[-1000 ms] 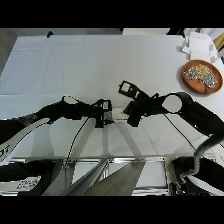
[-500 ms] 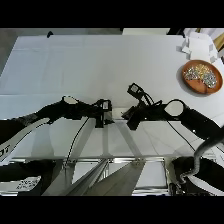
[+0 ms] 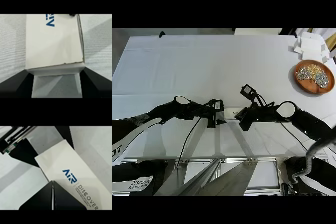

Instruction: Fold the box and place the chain.

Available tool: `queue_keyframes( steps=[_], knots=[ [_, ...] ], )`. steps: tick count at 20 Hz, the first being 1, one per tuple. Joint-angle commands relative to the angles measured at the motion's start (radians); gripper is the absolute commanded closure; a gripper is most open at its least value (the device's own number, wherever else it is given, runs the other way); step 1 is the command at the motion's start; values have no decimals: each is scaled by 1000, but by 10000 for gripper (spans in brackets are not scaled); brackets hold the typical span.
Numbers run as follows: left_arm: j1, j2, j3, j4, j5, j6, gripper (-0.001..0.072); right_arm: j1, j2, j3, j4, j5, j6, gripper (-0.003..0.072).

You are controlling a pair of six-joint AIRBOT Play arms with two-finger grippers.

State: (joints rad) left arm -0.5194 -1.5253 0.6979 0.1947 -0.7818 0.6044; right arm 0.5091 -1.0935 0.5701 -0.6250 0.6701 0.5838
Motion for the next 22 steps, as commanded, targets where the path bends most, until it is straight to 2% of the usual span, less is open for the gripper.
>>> queue_keyframes(
  steps=[1,10,14,22],
  knots=[
    [0,1,0,0,0,0,559,0,-2,-10,-11,-10,13,673],
    [0,1,0,0,0,0,559,0,-6,-48,-40,-16,34,674],
    [0,1,0,0,0,0,559,0,-6,-65,-137,-21,121,674],
    [0,1,0,0,0,0,559,0,-6,-62,-117,-51,123,674]
  ],
)
